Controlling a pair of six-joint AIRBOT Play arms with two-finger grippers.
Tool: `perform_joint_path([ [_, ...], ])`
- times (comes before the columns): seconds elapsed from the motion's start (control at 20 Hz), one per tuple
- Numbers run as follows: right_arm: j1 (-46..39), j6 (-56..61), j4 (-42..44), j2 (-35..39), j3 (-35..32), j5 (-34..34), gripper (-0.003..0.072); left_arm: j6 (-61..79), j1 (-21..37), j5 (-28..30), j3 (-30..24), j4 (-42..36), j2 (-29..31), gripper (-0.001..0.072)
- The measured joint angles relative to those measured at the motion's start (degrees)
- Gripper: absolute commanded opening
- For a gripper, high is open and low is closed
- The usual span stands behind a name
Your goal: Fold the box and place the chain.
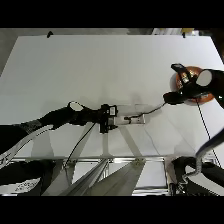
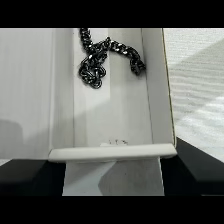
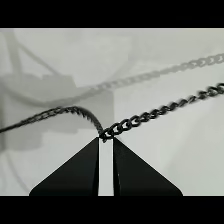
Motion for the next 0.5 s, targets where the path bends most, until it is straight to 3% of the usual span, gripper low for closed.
perform_joint_path([
  [0.3, 7.52, -1.22, 7.89, 15.1, -0.04, 6.29, 0.0011, -0.02, 0.0, 0.0, 0.0, 0.02, 0.0, 0.017],
  [0.5, 16.9, -1.05, 14.21, 20.31, -0.04, 6.95, 0.0011, -0.02, 0.0, 0.0, 0.0, 0.0, 0.0, 0.017],
])
